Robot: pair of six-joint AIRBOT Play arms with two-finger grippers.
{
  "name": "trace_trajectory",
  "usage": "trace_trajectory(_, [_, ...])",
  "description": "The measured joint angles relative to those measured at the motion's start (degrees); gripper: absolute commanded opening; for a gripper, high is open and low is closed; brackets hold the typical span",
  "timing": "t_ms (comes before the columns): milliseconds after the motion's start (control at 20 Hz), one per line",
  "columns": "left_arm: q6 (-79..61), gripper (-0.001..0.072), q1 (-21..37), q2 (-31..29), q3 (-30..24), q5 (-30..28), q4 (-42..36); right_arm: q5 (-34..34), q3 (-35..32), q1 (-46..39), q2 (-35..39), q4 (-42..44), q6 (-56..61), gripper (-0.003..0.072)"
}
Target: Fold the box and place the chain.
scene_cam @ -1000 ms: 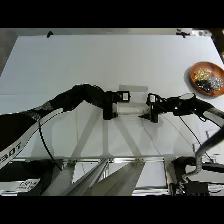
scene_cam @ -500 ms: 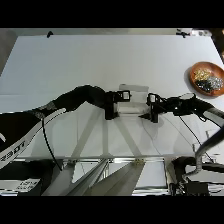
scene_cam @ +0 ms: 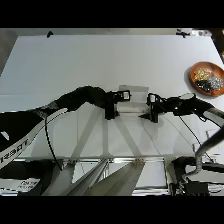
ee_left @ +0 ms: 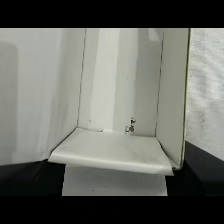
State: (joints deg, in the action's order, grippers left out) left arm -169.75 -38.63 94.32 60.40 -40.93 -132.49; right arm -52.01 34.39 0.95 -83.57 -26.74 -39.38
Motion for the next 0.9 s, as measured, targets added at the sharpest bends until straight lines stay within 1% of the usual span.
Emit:
trace_trajectory(100, [0.09,0.0318,-0.13,0.09,0.0,-0.44,-0.2,0.0,0.0,0.0,0.0,0.0,0.02,0.0438])
trace_trajectory(150, [0.2,0.0354,-0.26,0.11,0.0,-0.79,-0.24,0.0,0.0,0.0,0.0,0.0,0.02,0.0438])
trace_trajectory(300, [0.46,0.0363,-0.68,0.13,0.0,-1.38,-0.37,-0.02,0.0,0.0,0.0,-0.02,0.04,0.0438])
trace_trajectory(350, [0.5,0.0393,-0.74,0.13,0.0,-1.51,-0.39,-0.04,0.0,0.0,0.0,-0.02,0.04,0.0438])
trace_trajectory(900, [0.26,0.0396,-1.05,0.13,0.0,-2.86,-0.17,-0.09,0.0,0.0,0.0,-0.07,0.04,0.0438])
